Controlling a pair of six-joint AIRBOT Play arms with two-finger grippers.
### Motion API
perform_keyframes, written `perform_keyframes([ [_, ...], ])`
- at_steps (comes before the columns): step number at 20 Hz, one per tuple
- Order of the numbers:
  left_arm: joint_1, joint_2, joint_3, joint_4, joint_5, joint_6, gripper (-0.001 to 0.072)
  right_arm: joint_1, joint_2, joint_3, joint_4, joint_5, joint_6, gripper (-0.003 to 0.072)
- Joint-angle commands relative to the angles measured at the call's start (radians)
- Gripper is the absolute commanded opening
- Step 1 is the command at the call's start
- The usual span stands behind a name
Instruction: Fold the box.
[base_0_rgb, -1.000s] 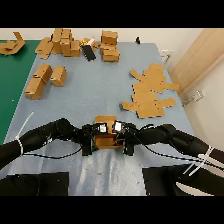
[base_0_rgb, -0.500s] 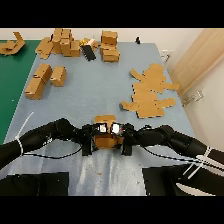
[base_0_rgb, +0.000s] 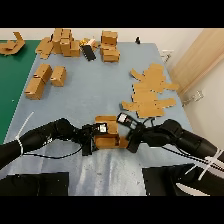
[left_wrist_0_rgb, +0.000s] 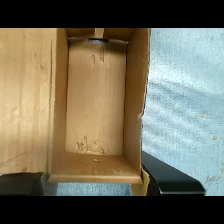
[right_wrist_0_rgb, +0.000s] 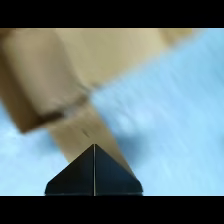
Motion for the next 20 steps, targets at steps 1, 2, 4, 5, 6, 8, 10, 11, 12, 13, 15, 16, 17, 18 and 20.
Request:
perform_keyframes([
  [1,0.001,0.001,0.0,0.0,0.0,0.001,0.0416,-0.093,0.078,0.055,-0.312,-0.328,0.621,0.0005],
  [2,0.001,0.001,0.0,0.0,0.0,0.001,0.0416,-0.138,0.093,0.05,-0.253,-0.32,0.621,0.0004],
  [4,0.001,0.001,0.0,0.0,0.0,0.001,0.0416,-0.261,0.1,0.027,-0.13,-0.267,0.616,0.0004],
  [5,0.001,0.001,0.0,0.0,0.0,0.001,0.0416,-0.314,0.096,0.007,-0.083,-0.227,0.593,0.0004],
  [6,0.001,0.001,0.0,0.0,0.0,0.001,0.0416,-0.357,0.09,-0.018,-0.027,-0.177,0.552,0.0004],
  [8,0.0,0.001,0.0,0.0,0.0,0.001,0.0416,-0.393,0.074,-0.067,0.102,-0.105,0.476,0.0004],
  [10,0.001,0.001,0.0,0.0,0.0,0.001,0.0416,-0.393,0.034,-0.097,0.244,-0.061,0.406,0.0004],
  [11,0.001,0.001,0.0,0.0,0.0,0.001,0.0417,-0.392,0.01,-0.107,0.32,-0.04,0.355,0.0005],
  [12,0.001,0.001,0.0,0.0,0.0,0.001,0.0416,-0.39,-0.017,-0.116,0.399,-0.021,0.3,0.0005],
  [13,0.001,0.001,0.0,0.0,0.0,0.001,0.0416,-0.381,-0.043,-0.117,0.453,-0.01,0.263,0.0004],
  [15,0.001,0.001,0.0,0.0,0.0,0.001,0.0416,-0.343,-0.096,-0.117,0.504,0.013,0.24,0.0005],
  [16,0.001,0.001,0.0,0.0,0.0,0.001,0.0416,-0.322,-0.118,-0.117,0.515,0.028,0.239,0.0005],
  [17,0.001,0.001,0.0,0.0,0.0,0.001,0.0416,-0.303,-0.134,-0.116,0.523,0.04,0.239,0.0005],
  [18,0.0,0.001,0.0,0.0,0.0,0.001,0.0416,-0.282,-0.141,-0.116,0.538,0.053,0.239,0.0005],
  [20,0.0,0.001,0.0,0.0,0.0,0.001,0.0416,-0.251,-0.137,-0.109,0.56,0.056,0.239,0.0004],
])
